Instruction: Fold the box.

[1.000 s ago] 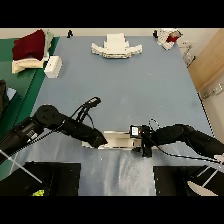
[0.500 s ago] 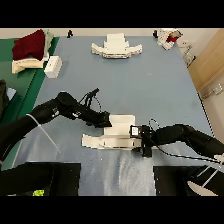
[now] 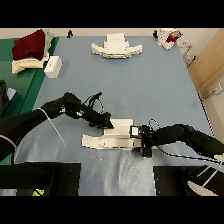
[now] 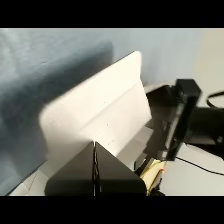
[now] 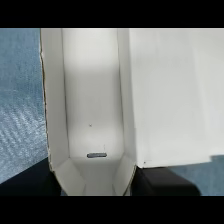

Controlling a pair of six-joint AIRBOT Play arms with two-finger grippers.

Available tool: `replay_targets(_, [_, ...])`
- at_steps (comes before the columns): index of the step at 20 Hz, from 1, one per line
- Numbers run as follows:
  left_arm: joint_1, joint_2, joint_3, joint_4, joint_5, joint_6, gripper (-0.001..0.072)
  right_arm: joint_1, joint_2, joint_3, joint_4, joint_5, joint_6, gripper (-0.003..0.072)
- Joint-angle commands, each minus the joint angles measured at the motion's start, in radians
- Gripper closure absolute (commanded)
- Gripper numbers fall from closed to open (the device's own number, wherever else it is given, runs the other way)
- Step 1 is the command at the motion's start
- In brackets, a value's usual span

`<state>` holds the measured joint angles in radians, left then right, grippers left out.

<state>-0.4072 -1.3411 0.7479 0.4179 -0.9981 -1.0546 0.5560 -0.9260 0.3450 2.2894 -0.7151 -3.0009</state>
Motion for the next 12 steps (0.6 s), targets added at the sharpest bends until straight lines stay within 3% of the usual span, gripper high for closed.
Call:
replay_targets(1, [0.016,0.115,0.025,0.029,-0.019,0.108,0.0699,0.000,0.000,0.001,0.000,0.000,0.000,0.0141])
replay_targets(9, [-0.138,0.491,-0.006,0.385,-0.017,0.126,0.0701,0.000,0.000,0.001,0.000,0.000,0.000,0.0141])
replay_targets(12, [-0.082,0.606,-0.111,0.475,-0.049,0.325,0.0697,0.000,0.000,0.001,0.000,0.000,0.000,0.0141])
